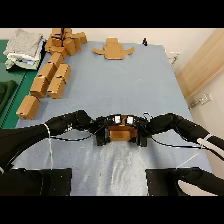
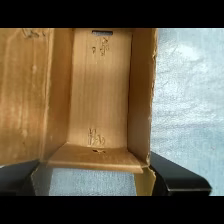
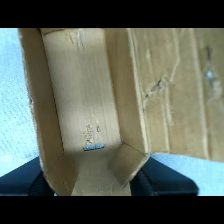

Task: Fold the box.

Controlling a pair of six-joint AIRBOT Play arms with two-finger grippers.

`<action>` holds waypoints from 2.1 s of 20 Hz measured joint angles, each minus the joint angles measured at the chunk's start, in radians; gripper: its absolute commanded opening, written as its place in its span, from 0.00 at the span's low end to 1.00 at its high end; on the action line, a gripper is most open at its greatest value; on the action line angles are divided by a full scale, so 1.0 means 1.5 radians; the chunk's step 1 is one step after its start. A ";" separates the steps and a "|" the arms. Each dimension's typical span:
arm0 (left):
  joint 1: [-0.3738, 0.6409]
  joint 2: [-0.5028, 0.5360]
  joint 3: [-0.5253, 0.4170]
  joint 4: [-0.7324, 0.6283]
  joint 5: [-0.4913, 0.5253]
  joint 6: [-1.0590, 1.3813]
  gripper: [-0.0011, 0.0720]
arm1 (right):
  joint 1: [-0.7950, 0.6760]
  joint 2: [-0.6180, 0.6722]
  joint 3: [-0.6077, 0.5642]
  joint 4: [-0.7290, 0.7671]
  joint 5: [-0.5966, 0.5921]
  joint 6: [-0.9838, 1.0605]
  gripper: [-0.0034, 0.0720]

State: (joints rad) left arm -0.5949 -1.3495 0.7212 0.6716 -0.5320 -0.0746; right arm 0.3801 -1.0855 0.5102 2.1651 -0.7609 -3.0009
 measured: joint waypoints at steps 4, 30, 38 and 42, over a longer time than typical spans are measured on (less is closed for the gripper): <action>-0.002 -0.003 0.001 -0.001 0.002 0.000 0.97 | 0.000 0.000 0.000 0.000 0.000 0.000 0.84; -0.003 -0.004 0.001 0.001 0.002 0.005 0.67 | 0.000 0.000 0.000 0.000 0.000 0.000 0.84; -0.003 -0.004 0.001 0.001 0.002 0.005 0.67 | 0.000 0.000 0.000 0.006 -0.005 0.000 1.00; -0.003 -0.004 0.001 0.001 0.002 0.005 0.67 | 0.000 0.018 0.004 0.017 -0.016 0.034 1.00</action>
State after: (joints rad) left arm -0.5987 -1.3556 0.7219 0.6731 -0.5293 -0.0677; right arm 0.3801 -1.0592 0.5159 2.1899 -0.7853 -2.9501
